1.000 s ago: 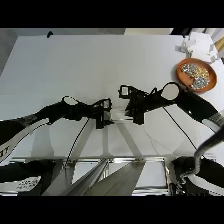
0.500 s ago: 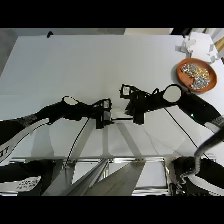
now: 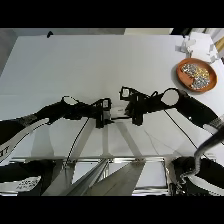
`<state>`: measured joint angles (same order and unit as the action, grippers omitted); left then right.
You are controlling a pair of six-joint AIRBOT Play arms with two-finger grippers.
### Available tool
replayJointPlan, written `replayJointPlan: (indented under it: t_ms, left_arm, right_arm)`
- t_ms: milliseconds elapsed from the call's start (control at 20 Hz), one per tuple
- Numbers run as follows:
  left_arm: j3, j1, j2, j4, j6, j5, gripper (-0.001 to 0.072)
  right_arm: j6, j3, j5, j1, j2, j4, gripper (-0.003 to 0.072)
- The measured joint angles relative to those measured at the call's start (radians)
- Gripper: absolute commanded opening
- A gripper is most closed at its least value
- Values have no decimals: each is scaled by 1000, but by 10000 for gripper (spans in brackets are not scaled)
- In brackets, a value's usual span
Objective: Fold the box and place the chain.
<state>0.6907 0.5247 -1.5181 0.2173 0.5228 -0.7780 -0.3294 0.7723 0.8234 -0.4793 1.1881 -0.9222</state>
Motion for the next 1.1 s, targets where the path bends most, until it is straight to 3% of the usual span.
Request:
replayJointPlan:
  t_ms: [250,400,850,900,1000,1100]
  left_arm:
    - [0,0,0,7,3,-5,206]
    - [0,1,0,7,3,-18,206]
    - [0,2,0,1,2,-8,206]
    - [0,2,0,1,2,-8,206]
    - [0,2,0,1,2,-6,206]
    - [0,2,0,1,1,-5,206]
  right_arm:
    - [12,-20,0,-23,0,3,189]
    - [13,-29,19,-28,0,2,269]
    - [23,-34,27,-29,-32,45,308]
    - [23,-34,27,-29,-34,53,261]
    - [23,-34,30,-29,-35,69,17]
    - [32,-34,38,-29,-36,89,15]
